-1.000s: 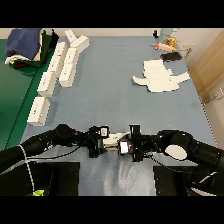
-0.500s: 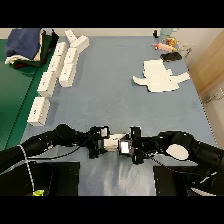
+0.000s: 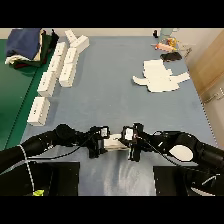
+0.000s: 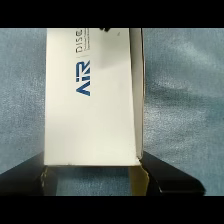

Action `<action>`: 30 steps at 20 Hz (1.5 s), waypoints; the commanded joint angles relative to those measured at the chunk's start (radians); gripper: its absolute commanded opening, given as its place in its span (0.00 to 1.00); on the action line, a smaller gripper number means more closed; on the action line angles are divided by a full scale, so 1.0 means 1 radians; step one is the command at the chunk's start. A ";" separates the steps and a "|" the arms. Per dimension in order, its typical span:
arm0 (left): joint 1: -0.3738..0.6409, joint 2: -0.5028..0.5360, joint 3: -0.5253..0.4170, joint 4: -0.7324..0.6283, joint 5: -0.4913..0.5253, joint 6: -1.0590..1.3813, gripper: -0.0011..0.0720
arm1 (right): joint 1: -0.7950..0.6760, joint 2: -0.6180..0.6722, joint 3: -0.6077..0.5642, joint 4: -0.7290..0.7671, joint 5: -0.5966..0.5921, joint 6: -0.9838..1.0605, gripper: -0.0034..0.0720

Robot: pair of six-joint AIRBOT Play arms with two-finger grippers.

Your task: Fold the box.

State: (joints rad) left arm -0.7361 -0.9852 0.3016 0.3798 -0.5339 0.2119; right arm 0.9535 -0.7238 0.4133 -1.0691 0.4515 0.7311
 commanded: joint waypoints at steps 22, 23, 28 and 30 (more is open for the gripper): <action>0.001 0.000 0.001 0.000 0.000 0.000 0.73 | 0.003 -0.113 -0.163 0.378 -0.146 0.080 0.05; 0.001 0.000 0.001 0.000 0.000 0.000 0.73 | 0.002 -0.113 -0.163 0.378 -0.143 0.080 0.05; 0.001 0.000 0.001 0.000 0.000 0.000 0.73 | 0.003 -0.111 -0.163 0.378 -0.136 0.080 0.05; 0.001 0.000 0.001 0.000 0.000 0.000 0.73 | 0.002 -0.109 -0.163 0.378 -0.138 0.080 0.05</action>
State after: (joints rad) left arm -0.7361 -0.9852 0.3012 0.3809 -0.5339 0.2127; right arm 0.9550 -0.8318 0.2516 -0.6868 0.2806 0.8112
